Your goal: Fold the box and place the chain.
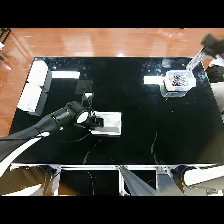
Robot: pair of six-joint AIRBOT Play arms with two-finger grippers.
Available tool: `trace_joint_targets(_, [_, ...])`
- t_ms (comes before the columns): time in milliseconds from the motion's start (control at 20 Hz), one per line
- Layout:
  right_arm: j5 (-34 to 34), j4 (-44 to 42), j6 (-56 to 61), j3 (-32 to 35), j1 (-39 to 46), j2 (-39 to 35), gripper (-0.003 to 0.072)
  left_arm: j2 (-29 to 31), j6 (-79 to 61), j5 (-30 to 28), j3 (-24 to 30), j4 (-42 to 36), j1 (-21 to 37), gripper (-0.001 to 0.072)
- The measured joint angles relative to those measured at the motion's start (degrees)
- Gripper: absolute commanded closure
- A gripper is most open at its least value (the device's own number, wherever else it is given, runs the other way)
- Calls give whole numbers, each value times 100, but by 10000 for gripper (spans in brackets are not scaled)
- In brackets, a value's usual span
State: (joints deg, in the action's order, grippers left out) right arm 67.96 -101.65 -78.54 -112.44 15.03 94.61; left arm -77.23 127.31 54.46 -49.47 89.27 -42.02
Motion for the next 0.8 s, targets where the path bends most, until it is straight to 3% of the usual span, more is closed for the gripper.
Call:
trace_joint_targets(400, [562,-918,-780,-31,15,-1738,670,0,0,9,0,0,0,693])
trace_joint_targets(800, [774,-1604,-1305,1648,-981,-3652,670,-4,0,66,-35,0,0,694])
